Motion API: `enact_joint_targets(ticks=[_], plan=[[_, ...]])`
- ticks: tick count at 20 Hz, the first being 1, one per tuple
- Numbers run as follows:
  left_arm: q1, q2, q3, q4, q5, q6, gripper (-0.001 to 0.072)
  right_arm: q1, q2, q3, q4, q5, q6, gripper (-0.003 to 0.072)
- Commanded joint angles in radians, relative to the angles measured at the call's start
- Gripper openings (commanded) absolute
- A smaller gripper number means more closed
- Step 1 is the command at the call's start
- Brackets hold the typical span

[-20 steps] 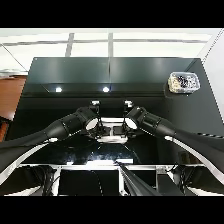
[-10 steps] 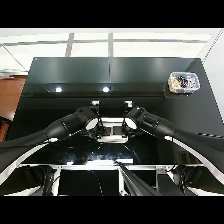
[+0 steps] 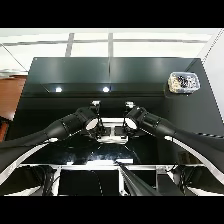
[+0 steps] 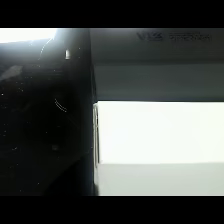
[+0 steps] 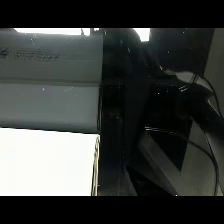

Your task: Fold the box and place the chain.

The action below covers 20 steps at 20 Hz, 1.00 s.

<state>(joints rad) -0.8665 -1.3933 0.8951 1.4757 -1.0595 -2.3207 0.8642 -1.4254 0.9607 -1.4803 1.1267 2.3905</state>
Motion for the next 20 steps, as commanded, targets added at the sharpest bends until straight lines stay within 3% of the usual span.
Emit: enact_joint_targets(ticks=[1,15,16,20], plan=[[0.0,0.0,0.001,0.0,-0.001,-0.002,0.0034,0.0,0.0,0.0,0.004,0.019,0.003,0.0336],[0.0,0.0,0.001,0.0,-0.019,-0.002,0.0034,0.0,-0.003,0.04,0.0,0.03,-0.03,0.0332],[0.0,0.0,0.001,0.0,-0.019,-0.002,0.0034,0.0,-0.006,0.04,-0.006,0.031,-0.03,0.0252],[0.0,0.0,0.001,0.0,-0.019,-0.002,0.0033,0.017,-0.007,0.04,-0.043,0.037,-0.027,0.024]])
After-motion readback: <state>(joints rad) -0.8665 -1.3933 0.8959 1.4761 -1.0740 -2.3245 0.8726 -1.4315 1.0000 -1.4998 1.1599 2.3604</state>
